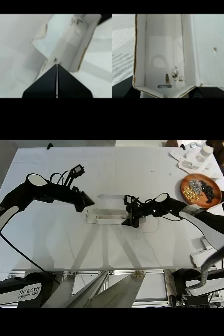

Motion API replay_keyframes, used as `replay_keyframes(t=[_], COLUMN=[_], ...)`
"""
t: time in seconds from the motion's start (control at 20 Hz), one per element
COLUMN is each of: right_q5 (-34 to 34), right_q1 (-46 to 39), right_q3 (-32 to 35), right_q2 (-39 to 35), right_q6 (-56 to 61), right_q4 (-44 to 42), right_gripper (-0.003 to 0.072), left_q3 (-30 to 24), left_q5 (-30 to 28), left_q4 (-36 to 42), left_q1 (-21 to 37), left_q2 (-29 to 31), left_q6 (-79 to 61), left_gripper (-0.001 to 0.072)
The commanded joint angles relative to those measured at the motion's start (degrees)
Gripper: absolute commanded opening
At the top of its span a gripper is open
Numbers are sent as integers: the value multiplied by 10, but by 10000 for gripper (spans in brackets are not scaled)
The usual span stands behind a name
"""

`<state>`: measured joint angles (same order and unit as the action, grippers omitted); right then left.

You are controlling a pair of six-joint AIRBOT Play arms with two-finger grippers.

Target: Fold the box and place the chain.

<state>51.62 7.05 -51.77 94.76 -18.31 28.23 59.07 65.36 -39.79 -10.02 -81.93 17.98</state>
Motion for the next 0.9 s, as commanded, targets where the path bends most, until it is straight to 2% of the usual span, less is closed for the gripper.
replay_keyframes(t=[0.0,0.25,0.5,0.85], right_q5=[0,0,0,0], right_q1=[0,0,0,0], right_q3=[0,0,0,0], right_q2=[0,0,0,0], right_q6=[0,0,0,0], right_q4=[0,0,0,0], right_gripper=[438,438,438,438], left_q3=[-1,-26,-30,-30], left_q5=[44,38,7,-43], left_q4=[-72,-135,-278,-282], left_q1=[3,3,3,-24], left_q2=[3,-20,-29,-52], left_q6=[2,24,147,178], left_gripper=[10,9,9,5])
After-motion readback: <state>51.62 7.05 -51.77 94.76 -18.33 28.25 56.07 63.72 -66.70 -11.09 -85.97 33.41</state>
